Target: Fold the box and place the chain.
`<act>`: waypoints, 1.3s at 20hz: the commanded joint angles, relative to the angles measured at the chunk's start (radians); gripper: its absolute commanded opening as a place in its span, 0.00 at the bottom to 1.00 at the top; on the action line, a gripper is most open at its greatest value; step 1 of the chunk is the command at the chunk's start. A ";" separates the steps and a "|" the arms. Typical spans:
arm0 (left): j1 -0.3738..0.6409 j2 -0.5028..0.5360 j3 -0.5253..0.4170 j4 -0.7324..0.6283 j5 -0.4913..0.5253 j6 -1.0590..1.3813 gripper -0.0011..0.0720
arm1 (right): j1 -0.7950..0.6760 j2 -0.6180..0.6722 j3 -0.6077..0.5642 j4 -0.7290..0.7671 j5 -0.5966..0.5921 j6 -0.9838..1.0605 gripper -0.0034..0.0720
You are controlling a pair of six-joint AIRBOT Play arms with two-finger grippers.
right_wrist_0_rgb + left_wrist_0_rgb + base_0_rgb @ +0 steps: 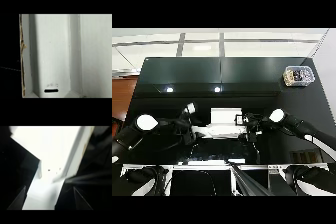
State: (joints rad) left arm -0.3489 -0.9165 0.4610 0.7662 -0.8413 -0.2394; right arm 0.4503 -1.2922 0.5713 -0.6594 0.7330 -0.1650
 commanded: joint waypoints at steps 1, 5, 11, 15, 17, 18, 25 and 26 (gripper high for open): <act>-0.019 -0.035 -0.011 0.103 0.026 0.278 0.98 | 0.000 0.000 0.000 0.001 0.000 0.000 0.31; -0.023 -0.206 0.048 0.043 0.024 0.349 0.97 | 0.000 0.000 0.000 0.001 0.000 0.000 0.31; -0.027 -0.238 0.084 -0.132 -0.012 0.464 0.97 | 0.000 0.000 0.000 0.001 0.000 0.000 0.31; -0.038 -0.238 0.085 -0.139 -0.031 0.466 0.41 | 0.000 0.000 0.000 0.001 0.000 0.000 0.31; -0.050 -0.238 0.085 -0.139 -0.029 0.472 0.28 | 0.000 0.000 0.000 0.001 0.000 0.000 0.31; -0.056 -0.238 0.085 -0.140 -0.026 0.472 0.24 | 0.000 0.000 0.000 0.001 0.000 0.000 0.31; -0.164 -0.247 0.084 -0.222 0.183 0.426 0.21 | 0.000 0.000 0.000 0.001 0.000 0.000 0.31; -0.173 -0.248 0.084 -0.231 0.197 0.422 0.21 | 0.000 0.000 0.000 0.001 0.000 0.000 0.31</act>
